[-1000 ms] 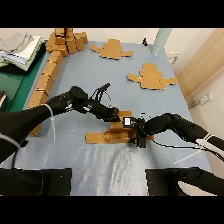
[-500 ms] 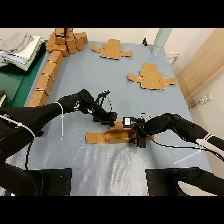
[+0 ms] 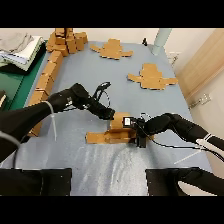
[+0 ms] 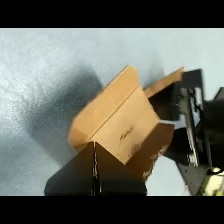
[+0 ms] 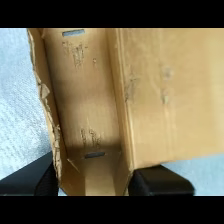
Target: Fold the box.
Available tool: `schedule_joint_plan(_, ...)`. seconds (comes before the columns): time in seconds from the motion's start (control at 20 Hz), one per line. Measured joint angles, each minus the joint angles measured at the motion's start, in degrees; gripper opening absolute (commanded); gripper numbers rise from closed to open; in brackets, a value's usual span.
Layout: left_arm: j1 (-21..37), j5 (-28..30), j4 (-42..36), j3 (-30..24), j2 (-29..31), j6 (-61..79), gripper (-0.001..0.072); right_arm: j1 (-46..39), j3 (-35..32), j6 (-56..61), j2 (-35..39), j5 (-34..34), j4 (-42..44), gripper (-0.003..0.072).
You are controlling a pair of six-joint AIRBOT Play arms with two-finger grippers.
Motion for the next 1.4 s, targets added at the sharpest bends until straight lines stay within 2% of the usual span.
schedule_joint_plan(0.35, 0.4, 4.7, -8.5, -17.7, 20.8, 26.1, 0.0015, 0.0, 0.0, 0.0, 0.0, 0.0, 0.0, 0.0512)
schedule_joint_plan(0.45, 0.4, 5.2, -9.1, -21.4, 24.9, 32.7, 0.0023, 0.0, 0.0, 0.0, 0.0, 0.0, 0.0, 0.0513)
schedule_joint_plan(0.5, 0.4, 5.3, -9.1, -22.7, 26.2, 35.8, 0.0299, 0.0, 0.0, 0.0, 0.0, 0.0, 0.0, 0.0513)
schedule_joint_plan(0.55, 0.4, 5.5, -8.8, -23.5, 27.1, 38.2, 0.0692, 0.0, 0.0, 0.0, 0.0, 0.0, 0.0, 0.0513)
schedule_joint_plan(0.6, 0.5, 5.6, -8.4, -24.3, 27.5, 40.9, 0.0720, 0.0, 0.0, 0.0, 0.0, 0.0, 0.0, 0.0513)
schedule_joint_plan(0.75, 2.0, 5.9, -7.7, -26.0, 26.5, 49.9, 0.0720, 0.0, 0.0, 0.0, 0.0, 0.0, 0.0, 0.0512)
schedule_joint_plan(0.95, 3.1, 6.3, -8.2, -26.8, 22.2, 58.2, 0.0720, 0.0, 0.0, 0.0, 0.0, 0.0, 0.0, 0.0513)
schedule_joint_plan(1.4, 0.2, 7.8, -10.4, -26.5, 14.8, 64.0, 0.0720, 0.0, 0.0, 0.0, 0.0, 0.0, 0.0, 0.0513)
